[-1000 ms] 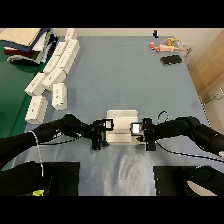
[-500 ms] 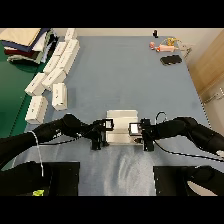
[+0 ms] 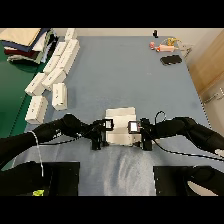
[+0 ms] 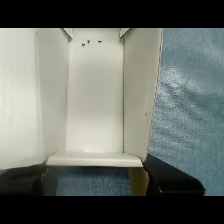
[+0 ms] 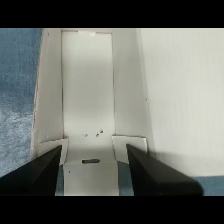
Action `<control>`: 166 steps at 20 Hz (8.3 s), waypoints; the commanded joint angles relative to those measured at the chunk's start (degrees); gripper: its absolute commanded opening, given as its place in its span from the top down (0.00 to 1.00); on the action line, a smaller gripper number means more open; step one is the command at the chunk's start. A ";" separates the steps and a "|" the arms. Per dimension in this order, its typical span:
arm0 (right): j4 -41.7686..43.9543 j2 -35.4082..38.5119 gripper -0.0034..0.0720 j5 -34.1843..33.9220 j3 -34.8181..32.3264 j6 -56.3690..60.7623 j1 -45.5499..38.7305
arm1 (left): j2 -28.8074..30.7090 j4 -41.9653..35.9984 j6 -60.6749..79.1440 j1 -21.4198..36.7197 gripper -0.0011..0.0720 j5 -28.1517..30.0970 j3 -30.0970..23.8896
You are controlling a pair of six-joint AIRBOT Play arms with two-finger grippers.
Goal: Fold the box.
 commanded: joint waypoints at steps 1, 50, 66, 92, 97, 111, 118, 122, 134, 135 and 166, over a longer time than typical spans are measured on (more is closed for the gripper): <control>0.13 -0.04 0.01 -0.09 -0.02 0.02 0.04 | -0.02 0.00 0.00 0.02 0.26 0.04 0.00; -1.70 -2.45 0.95 -25.79 5.25 72.61 -23.02 | -0.02 0.00 0.00 0.02 0.26 0.04 0.00; 5.18 -2.34 0.36 -24.13 6.80 69.16 -18.08 | -0.02 0.00 0.00 0.02 0.26 0.04 0.00; -38.95 -21.27 0.47 -24.09 26.36 131.01 20.39 | -0.02 0.00 0.00 0.02 0.26 0.04 0.02; -39.85 -21.29 0.55 -24.13 26.34 131.86 20.39 | -0.02 0.00 0.00 0.02 0.26 0.04 0.00; -37.86 -20.35 0.26 -28.57 26.36 129.44 20.39 | -0.02 0.00 0.00 0.02 0.26 0.04 0.02; -41.05 -10.34 0.26 -33.44 26.43 129.44 19.98 | -0.02 0.00 0.00 0.02 0.26 0.04 0.00; -44.74 -3.21 0.95 -37.53 26.40 127.25 17.94 | -0.02 0.00 0.00 0.02 0.26 0.04 0.00; 11.10 -22.82 0.95 -29.05 28.28 62.27 -22.27 | -0.02 0.00 0.00 0.02 0.26 0.04 0.00; 14.40 -24.72 0.95 -32.59 29.90 58.07 -22.45 | -0.02 0.00 0.00 0.02 0.26 0.04 0.00; -1.86 0.31 0.35 -8.48 12.90 23.58 9.99 | -0.02 0.00 0.00 0.02 0.26 0.04 0.00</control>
